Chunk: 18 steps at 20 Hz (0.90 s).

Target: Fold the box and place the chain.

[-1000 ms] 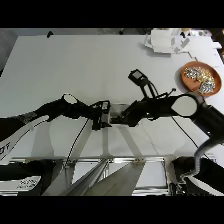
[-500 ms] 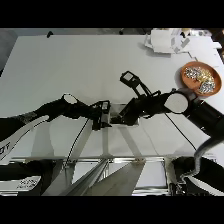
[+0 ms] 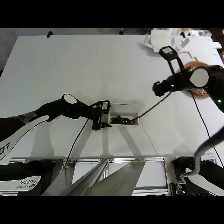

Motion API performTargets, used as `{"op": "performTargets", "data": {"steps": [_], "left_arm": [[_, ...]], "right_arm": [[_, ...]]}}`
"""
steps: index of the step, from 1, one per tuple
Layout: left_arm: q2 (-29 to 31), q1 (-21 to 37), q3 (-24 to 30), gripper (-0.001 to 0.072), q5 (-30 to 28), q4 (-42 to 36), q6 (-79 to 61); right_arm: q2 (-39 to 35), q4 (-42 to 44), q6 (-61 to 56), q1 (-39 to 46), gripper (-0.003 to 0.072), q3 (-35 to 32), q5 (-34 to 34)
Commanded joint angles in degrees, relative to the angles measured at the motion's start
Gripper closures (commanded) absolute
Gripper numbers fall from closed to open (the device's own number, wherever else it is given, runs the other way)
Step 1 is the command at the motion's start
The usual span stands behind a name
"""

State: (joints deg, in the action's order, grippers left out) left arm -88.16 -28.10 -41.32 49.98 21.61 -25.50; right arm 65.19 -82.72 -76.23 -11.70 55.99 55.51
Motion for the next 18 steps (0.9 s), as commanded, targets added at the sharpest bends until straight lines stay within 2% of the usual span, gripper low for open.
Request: {"op": "performTargets", "data": {"steps": [1,5,10,17,18], "left_arm": [[0.04,0.02,0.0,0.0574,-0.02,0.02,0.0],[0.04,0.04,0.0,0.0574,0.0,0.02,0.0],[0.04,0.04,0.0,0.0574,0.0,0.02,-0.02],[0.04,0.04,0.0,0.0574,0.0,0.02,0.0],[0.04,0.02,0.0,0.0574,0.0,0.02,-0.02]], "right_arm": [[5.42,-2.78,-1.55,9.05,0.0199,-2.08,-0.15],[10.58,-3.04,-1.9,11.37,0.0286,-2.32,-1.44],[15.85,-2.97,-1.92,11.34,0.0287,-2.38,-3.78],[18.27,-2.95,-1.97,11.34,0.0292,-2.45,-5.4],[18.82,-2.89,-1.97,11.28,0.0336,-2.45,-5.4]]}}
